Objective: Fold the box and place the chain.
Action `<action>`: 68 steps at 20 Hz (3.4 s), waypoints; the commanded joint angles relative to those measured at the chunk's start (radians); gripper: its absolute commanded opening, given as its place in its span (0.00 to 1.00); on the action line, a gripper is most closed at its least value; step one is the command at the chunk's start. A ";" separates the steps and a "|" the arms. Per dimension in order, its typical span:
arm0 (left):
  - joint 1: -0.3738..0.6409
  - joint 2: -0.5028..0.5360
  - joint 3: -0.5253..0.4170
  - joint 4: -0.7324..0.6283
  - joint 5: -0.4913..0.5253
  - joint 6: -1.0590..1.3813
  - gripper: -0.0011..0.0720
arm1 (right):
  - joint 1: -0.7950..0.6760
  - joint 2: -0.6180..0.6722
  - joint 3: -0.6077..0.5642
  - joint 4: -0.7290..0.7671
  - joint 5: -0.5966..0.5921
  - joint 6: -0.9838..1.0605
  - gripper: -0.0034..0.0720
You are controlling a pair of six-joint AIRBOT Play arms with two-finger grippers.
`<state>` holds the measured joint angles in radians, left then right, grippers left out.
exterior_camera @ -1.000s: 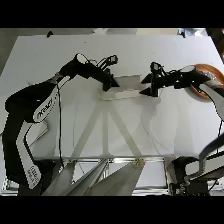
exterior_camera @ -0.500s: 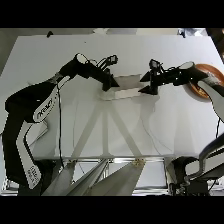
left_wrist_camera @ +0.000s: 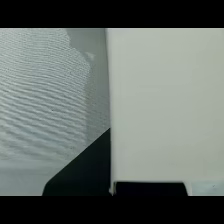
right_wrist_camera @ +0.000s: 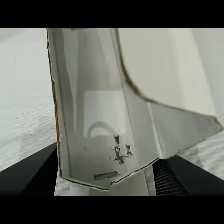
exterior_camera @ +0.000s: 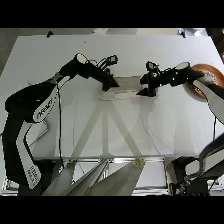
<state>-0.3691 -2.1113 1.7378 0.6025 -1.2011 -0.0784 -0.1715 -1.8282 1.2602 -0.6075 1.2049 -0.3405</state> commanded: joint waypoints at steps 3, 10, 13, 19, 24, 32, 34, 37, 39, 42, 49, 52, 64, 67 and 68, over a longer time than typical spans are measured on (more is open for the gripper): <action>0.000 0.000 0.000 0.000 0.003 0.000 0.03 | 0.004 -0.002 0.001 -0.033 0.040 0.027 0.85; 0.000 0.000 0.000 0.000 0.003 0.000 0.03 | 0.004 -0.002 -0.045 0.030 -0.017 0.027 0.85; 0.000 0.000 0.000 0.000 0.003 0.000 0.03 | 0.003 -0.002 -0.076 0.059 -0.020 0.026 0.85; 0.000 0.000 0.000 0.000 0.003 0.000 0.03 | 0.003 -0.002 -0.077 0.057 -0.015 0.022 0.85; 0.000 0.000 0.000 0.000 0.003 0.000 0.03 | 0.003 -0.002 -0.077 0.055 -0.016 0.022 0.85; 0.000 0.000 0.000 0.000 0.003 0.000 0.03 | 0.004 -0.002 -0.077 0.055 -0.011 0.022 0.70; 0.000 0.000 0.000 0.000 0.003 0.000 0.03 | 0.004 -0.002 -0.077 0.055 -0.012 0.022 0.70; 0.000 0.000 0.000 0.000 0.003 0.000 0.03 | 0.004 -0.002 -0.077 0.055 -0.013 0.022 0.70; 0.000 0.000 0.000 0.000 0.003 0.000 0.03 | 0.004 -0.002 -0.077 0.055 -0.013 0.022 0.70; 0.000 0.000 0.000 0.000 0.003 0.000 0.03 | 0.004 -0.002 -0.077 0.055 -0.013 0.022 0.70; 0.000 0.000 0.000 -0.002 0.003 0.000 0.03 | 0.004 -0.002 -0.077 0.055 -0.013 0.022 0.70; 0.000 0.000 0.000 -0.023 -0.002 -0.001 0.04 | 0.004 -0.002 -0.077 0.055 -0.013 0.022 0.70; 0.023 0.044 0.000 -0.005 -0.008 -0.002 0.60 | 0.004 -0.002 -0.077 0.055 -0.013 0.022 0.70; 0.050 0.103 0.000 0.067 -0.013 -0.022 0.90 | 0.004 -0.002 -0.077 0.055 -0.013 0.022 0.70; 0.063 0.127 0.000 0.104 -0.020 -0.045 0.89 | 0.004 -0.002 -0.077 0.055 -0.013 0.022 0.70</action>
<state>-0.3302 -2.0327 1.7370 0.6315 -1.2125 -0.0887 -0.1677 -1.8297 1.1831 -0.5526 1.1923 -0.3187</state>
